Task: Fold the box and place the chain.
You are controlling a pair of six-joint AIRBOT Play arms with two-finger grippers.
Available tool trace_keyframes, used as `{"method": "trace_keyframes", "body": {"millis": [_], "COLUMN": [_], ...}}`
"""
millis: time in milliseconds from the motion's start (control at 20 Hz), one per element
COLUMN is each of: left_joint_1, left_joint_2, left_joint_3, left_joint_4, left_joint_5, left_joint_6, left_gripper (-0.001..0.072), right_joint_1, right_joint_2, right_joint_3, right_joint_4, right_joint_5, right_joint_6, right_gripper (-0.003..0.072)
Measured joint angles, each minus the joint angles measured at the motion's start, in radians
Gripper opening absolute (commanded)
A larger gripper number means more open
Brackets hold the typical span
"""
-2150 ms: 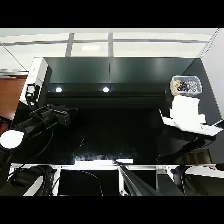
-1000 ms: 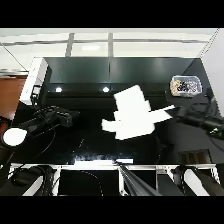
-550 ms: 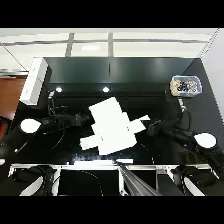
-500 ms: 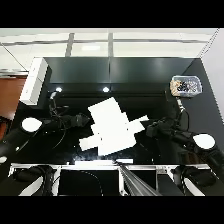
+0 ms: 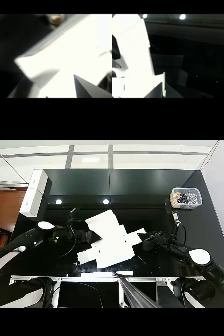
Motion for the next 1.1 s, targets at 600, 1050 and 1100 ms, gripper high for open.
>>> {"method": "trace_keyframes", "body": {"millis": [600,1050,1100], "left_joint_1": [0.055,0.029,0.008], "left_joint_2": [-0.114,-0.035,0.010], "left_joint_3": [0.092,0.144,0.145], "left_joint_4": [0.063,0.122,0.138], "left_joint_5": [-0.245,-0.255,-0.240], "left_joint_6": [0.304,0.355,0.360], "left_gripper": [0.0029,0.0023,0.0025], "right_joint_1": [0.005,-0.163,-0.195], "right_joint_2": [0.000,0.000,0.000], "right_joint_3": [0.000,0.145,0.182], "right_joint_4": [-0.010,-0.365,-0.441], "right_joint_5": [0.000,0.189,0.234], "right_joint_6": [0.002,0.071,0.071], "right_gripper": [0.0500,0.0672,0.0672]}}
